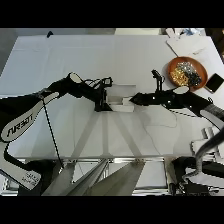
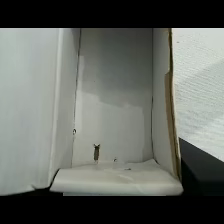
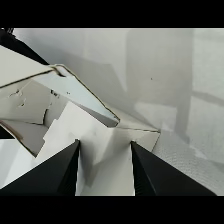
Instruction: Fold the box and place the chain.
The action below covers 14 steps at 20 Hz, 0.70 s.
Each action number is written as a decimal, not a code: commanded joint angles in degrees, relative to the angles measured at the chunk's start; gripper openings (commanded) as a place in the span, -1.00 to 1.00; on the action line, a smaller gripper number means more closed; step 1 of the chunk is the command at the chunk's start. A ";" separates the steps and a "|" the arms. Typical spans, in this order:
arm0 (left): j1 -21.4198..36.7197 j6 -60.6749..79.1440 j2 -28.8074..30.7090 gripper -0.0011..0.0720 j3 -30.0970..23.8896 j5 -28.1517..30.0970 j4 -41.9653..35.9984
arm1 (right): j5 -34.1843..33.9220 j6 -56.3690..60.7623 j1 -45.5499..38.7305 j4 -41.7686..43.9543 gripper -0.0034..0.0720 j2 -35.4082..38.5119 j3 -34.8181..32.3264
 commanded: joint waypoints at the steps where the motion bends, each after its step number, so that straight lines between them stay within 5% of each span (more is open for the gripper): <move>1: 0.00 0.04 0.04 -0.40 -0.02 0.02 0.02 | -2.95 0.72 0.61 -2.14 0.00 -0.04 -0.04; 14: 0.00 0.04 0.07 -0.40 -0.02 0.02 0.02 | -2.56 3.41 0.72 -3.37 0.00 2.27 -0.02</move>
